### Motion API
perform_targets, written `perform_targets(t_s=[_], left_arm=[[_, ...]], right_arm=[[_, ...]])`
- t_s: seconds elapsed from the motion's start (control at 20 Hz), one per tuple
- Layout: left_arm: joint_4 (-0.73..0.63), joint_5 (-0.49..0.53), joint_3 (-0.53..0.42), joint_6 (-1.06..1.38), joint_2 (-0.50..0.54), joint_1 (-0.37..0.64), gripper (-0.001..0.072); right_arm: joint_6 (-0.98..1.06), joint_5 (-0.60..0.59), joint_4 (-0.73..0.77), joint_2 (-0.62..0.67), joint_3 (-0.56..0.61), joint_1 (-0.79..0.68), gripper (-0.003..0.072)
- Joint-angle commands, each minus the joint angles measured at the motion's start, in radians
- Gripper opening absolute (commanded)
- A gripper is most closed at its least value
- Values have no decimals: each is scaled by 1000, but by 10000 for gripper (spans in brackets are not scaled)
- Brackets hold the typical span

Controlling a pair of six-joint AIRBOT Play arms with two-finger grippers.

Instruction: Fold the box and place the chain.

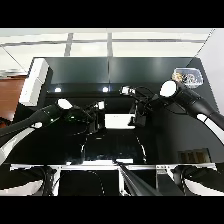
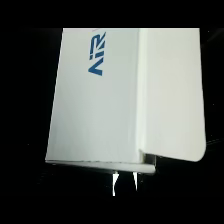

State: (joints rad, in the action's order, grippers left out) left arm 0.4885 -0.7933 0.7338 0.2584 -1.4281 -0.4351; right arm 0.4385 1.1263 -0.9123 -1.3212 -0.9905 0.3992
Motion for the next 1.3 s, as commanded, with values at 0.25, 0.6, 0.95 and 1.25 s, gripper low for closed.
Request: perform_targets(t_s=[0.25,0.6,0.95,1.25], left_arm=[[0,-1,0,1,-1,0,461],[0,-1,0,0,-1,0,461],[0,0,0,1,-1,0,461],[1,0,0,1,-1,0,461]], right_arm=[[0,-5,4,0,2,1,486],[0,-5,3,-1,2,1,345],[0,-13,3,-2,6,1,346],[-1,-16,3,-3,16,1,347]])
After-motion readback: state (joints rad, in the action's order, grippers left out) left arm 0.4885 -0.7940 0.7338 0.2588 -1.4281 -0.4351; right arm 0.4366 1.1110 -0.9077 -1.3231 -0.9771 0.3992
